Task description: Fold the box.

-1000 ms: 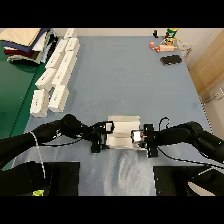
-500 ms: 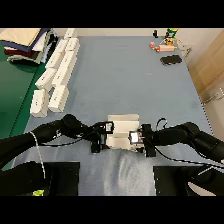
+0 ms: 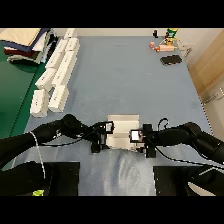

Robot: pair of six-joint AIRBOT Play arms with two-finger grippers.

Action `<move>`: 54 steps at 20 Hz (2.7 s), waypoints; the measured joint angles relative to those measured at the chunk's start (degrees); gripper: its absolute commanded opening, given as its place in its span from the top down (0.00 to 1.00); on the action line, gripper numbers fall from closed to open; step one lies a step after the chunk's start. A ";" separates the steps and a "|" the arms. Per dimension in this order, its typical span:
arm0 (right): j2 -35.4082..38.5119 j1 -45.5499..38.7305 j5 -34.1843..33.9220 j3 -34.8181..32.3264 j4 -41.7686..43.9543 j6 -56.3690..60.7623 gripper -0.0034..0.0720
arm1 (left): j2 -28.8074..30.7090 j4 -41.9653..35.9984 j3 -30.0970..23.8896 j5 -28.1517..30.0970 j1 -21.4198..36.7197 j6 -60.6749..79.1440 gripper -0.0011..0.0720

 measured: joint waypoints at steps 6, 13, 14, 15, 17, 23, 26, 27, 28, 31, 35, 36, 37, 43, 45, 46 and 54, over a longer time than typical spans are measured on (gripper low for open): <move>0.81 0.00 -0.52 0.09 -1.49 3.13 0.59 | 0.00 -0.02 0.00 0.00 0.00 -0.04 0.42; 1.49 0.04 -12.31 4.92 -16.63 36.04 0.95 | 0.00 -0.09 0.00 0.00 0.00 -0.15 0.42; 1.84 0.04 -14.99 6.23 -19.30 42.38 0.95 | 0.00 -0.07 0.00 0.00 0.00 -0.15 0.42; 2.34 0.04 -17.42 7.43 -21.92 48.65 0.95 | 0.00 -0.07 0.00 0.00 0.00 -0.13 0.42; 3.91 0.00 -21.68 9.55 -28.63 63.23 0.95 | 0.00 -0.04 0.00 0.00 0.00 -0.11 0.42; 4.50 -5.33 -29.35 9.05 -38.82 94.36 0.95 | 0.00 -0.02 0.00 0.02 0.00 0.02 0.42; 1.33 -7.32 -28.09 6.16 -34.91 97.66 0.95 | 0.00 -0.02 0.00 0.00 0.00 0.00 0.42; 0.33 -7.65 -26.64 5.53 -32.65 97.48 0.95 | 0.00 -0.02 0.00 0.02 0.00 0.02 0.42; -0.57 -7.93 -25.05 4.98 -29.73 96.67 0.95 | 0.00 -0.02 0.00 0.00 0.00 0.02 0.42; -1.79 -8.22 -20.48 4.26 -19.74 92.59 0.95 | 0.00 -0.02 0.00 0.02 0.00 0.02 0.42; -0.57 -8.41 -17.84 4.46 -11.08 88.74 0.95 | 0.00 0.00 0.00 0.02 0.00 0.02 0.42; 0.13 -8.41 -17.55 4.63 -9.86 88.21 0.95 | 0.00 0.00 0.00 0.00 0.00 0.02 0.42; 0.81 -8.41 -17.40 4.79 -9.01 87.84 0.95 | 0.00 0.00 0.00 0.00 0.00 0.02 0.42; 4.04 -8.41 -16.94 5.97 -6.56 86.95 0.81 | 0.00 0.00 0.00 0.02 0.00 0.00 0.42; 4.35 -8.41 -16.90 6.21 -6.23 86.90 0.41 | 0.00 0.00 0.00 0.02 0.00 0.00 0.42; 4.48 -8.41 -16.85 6.27 -6.10 86.79 0.41 | 0.00 0.00 0.00 0.02 0.00 0.02 0.42; 3.80 -8.15 -15.15 6.43 -3.96 85.99 0.26 | 0.00 0.00 0.00 0.02 0.00 0.02 0.42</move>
